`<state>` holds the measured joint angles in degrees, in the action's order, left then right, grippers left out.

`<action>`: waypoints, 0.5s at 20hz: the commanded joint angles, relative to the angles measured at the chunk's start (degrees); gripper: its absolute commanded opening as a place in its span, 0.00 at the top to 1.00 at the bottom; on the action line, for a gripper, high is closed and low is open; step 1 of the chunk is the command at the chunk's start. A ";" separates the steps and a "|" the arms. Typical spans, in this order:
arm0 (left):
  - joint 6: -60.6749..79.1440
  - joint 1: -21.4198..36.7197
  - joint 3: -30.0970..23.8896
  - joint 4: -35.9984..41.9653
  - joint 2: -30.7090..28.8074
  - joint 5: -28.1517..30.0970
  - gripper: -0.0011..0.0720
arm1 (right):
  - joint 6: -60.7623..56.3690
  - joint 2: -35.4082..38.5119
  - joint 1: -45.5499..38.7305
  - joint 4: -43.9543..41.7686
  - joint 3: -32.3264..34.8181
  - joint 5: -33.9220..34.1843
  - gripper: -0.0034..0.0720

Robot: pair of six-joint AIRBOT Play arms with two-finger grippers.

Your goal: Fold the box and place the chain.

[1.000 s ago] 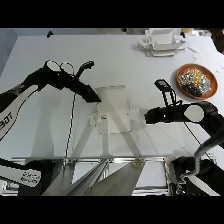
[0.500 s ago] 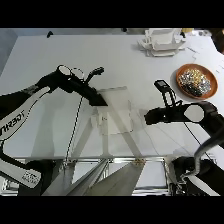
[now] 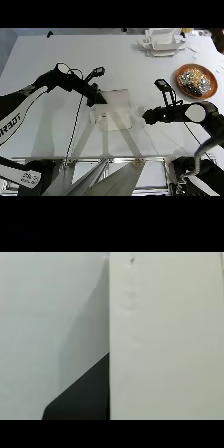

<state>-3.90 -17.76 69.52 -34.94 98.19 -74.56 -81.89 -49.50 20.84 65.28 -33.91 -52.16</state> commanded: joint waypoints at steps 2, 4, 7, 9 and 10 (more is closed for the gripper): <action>5.27 -0.94 0.07 -0.28 -3.74 1.99 0.98 | -0.11 2.47 0.02 -0.46 -3.58 -0.24 0.54; 5.40 -2.27 0.07 -2.29 -4.59 2.47 0.98 | -0.13 4.50 0.02 2.12 -6.01 -1.25 0.54; 5.33 -4.79 0.04 -6.45 -4.68 5.33 0.98 | -0.13 7.74 0.04 7.52 -6.91 -1.57 0.54; 5.35 -6.08 0.04 -6.69 -4.68 8.15 0.98 | -0.15 8.24 0.02 9.38 -6.91 -2.80 0.54; 5.35 -6.67 0.04 -6.69 -4.66 9.97 0.98 | -0.15 8.17 0.02 9.57 -6.91 -3.45 0.55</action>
